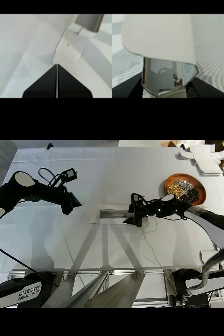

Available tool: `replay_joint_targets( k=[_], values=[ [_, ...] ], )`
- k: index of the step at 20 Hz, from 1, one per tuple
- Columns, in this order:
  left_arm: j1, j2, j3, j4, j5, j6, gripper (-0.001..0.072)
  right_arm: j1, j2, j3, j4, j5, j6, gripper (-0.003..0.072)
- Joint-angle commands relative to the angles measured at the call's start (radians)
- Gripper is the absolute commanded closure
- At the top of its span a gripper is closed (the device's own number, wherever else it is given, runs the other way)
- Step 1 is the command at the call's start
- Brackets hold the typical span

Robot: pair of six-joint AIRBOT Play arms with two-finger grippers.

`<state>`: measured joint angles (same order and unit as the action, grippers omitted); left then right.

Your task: Fold the box and place the chain.

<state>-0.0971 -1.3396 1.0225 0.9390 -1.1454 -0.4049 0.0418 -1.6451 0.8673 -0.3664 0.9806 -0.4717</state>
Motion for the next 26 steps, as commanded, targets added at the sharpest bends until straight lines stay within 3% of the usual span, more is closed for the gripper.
replay_joint_targets(
  k=[1,5,9,13,21,26],
  values=[
    [0.016,0.003,0.000,0.208,0.001,-0.508,0.0699,0.001,0.000,0.000,0.000,0.000,0.000,0.0225],
    [0.014,-0.073,0.000,0.121,-0.050,-0.672,0.0701,0.001,0.000,0.000,0.000,0.000,0.000,0.0225],
    [-0.016,-0.154,-0.017,0.112,0.009,-0.782,0.0700,0.001,0.000,0.000,0.000,0.000,0.000,0.0225],
    [-0.049,-0.155,-0.101,0.054,0.101,-0.777,0.0703,0.001,0.000,0.000,0.000,0.000,0.000,0.0225],
    [-0.048,-0.155,-0.136,-0.254,0.059,-0.614,0.0703,0.001,0.000,0.000,0.000,0.000,0.000,0.0225],
    [-0.048,-0.155,-0.136,-0.277,0.034,-0.604,0.0701,0.001,0.001,0.000,0.000,0.000,0.000,0.0225]
  ],
)
